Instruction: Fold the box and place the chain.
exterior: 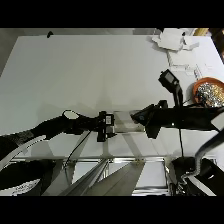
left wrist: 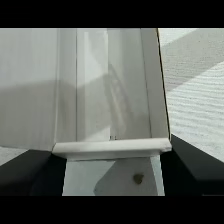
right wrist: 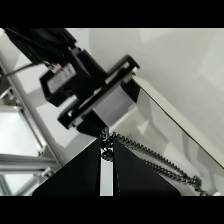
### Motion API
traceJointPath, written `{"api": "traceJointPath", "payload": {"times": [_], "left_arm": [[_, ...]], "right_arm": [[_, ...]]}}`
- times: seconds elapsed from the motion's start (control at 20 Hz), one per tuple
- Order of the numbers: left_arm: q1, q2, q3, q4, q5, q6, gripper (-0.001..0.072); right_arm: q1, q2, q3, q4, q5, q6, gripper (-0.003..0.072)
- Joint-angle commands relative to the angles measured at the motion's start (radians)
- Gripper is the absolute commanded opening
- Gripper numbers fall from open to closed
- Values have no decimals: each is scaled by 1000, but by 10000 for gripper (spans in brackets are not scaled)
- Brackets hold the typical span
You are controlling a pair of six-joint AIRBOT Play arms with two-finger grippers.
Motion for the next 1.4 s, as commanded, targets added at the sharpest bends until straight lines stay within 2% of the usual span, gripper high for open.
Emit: {"api": "traceJointPath", "payload": {"times": [0.0,0.4,0.45,0.55,0.6,0.75,0.85,1.0,1.15,1.35], "left_arm": [[0,1,1,0,0,0,140],[0,1,1,0,0,0,140],[0,1,1,0,0,0,140],[0,1,1,0,0,0,140],[0,1,1,0,0,0,140],[0,1,1,0,0,0,140],[0,1,1,0,0,0,140],[0,1,1,0,0,0,140],[0,1,1,0,0,0,140],[0,1,1,0,0,0,140]], "right_arm": [[2,-84,-50,10,8,-36,21],[53,-210,-92,-20,4,-116,23],[67,-212,-91,-25,7,-146,74],[69,-211,-63,-49,61,-159,316],[69,-211,-26,-82,111,-159,341],[47,-207,99,-236,240,-199,338],[-11,-192,138,-318,312,-348,337],[-146,-183,132,-396,359,-678,337],[-272,-193,95,-398,308,-895,336],[-327,-212,-19,-399,148,-1006,291]]}}
